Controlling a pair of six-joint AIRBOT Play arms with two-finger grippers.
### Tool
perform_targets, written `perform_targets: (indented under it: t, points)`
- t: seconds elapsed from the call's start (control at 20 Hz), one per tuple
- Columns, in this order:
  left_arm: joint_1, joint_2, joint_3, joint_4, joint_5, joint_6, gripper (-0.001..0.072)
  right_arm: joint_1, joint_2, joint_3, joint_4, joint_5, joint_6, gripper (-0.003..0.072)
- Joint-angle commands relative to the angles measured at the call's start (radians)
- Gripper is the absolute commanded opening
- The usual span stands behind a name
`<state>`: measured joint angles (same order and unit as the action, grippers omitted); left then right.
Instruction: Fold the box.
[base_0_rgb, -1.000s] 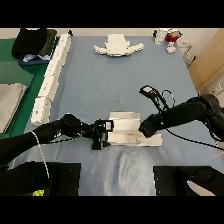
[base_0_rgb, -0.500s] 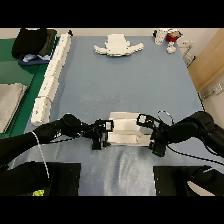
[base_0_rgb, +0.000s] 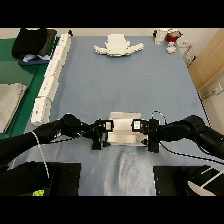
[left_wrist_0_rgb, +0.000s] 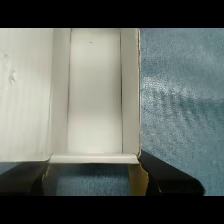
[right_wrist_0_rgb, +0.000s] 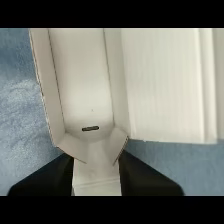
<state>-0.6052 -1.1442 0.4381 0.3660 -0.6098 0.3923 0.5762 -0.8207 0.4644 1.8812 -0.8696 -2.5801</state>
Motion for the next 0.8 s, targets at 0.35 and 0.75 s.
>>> perform_targets:
  t: [0.35,0.75]
  points:
    - [0.0,0.0,0.0,0.0,0.0,0.0,0.041,0.055,-0.067,-0.002,0.132,0.098,-0.039,0.0139]
    - [0.0,0.0,0.0,0.0,0.0,0.0,0.041,0.054,-0.098,-0.002,0.135,0.111,-0.039,0.0588]
